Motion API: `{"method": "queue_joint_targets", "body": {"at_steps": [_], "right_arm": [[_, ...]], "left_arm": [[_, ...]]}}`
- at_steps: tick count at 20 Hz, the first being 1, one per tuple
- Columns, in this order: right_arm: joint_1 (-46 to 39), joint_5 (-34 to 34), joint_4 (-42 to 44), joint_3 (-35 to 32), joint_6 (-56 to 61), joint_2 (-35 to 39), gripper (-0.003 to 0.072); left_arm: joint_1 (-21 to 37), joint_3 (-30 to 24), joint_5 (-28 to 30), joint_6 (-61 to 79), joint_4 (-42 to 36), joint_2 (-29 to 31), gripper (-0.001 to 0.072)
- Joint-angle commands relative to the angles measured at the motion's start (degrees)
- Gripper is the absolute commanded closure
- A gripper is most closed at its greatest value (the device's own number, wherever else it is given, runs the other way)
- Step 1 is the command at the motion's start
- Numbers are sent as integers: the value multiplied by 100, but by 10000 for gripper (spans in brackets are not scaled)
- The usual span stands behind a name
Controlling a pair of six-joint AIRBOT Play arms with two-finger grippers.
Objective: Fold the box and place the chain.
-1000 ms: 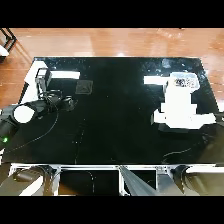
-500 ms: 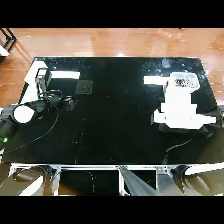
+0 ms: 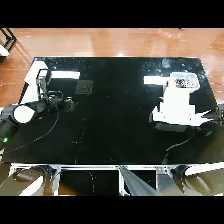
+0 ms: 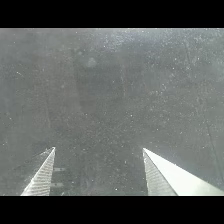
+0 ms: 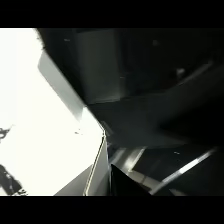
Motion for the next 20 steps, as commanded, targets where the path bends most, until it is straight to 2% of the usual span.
{"method": "queue_joint_targets", "body": {"at_steps": [1, 2, 3, 6, 9, 14, 20], "right_arm": [[20, -173, 343, -17, -138, 0, 569], [42, -212, 348, -24, -140, 4, 570], [66, -260, 404, -52, -153, 17, 670], [223, -291, 610, -446, -216, 203, 664], [422, 20, 728, -1263, -249, 728, 664], [1274, 1095, 1213, -2540, -426, 2162, 665], [3449, 2186, 1217, -3696, -411, 4253, 665]], "left_arm": [[0, -2, -7, 0, 2, -2, 76], [0, -2, -7, 0, 0, -2, 75], [0, -2, -9, 0, 0, -2, 75], [0, -2, -11, 2, 2, -2, 75], [-2, -2, -11, 2, 0, -2, 76], [-109, -2, -7, 2, -7, -4, 76], [-323, -2, 61, -2, -195, -44, 76]]}}
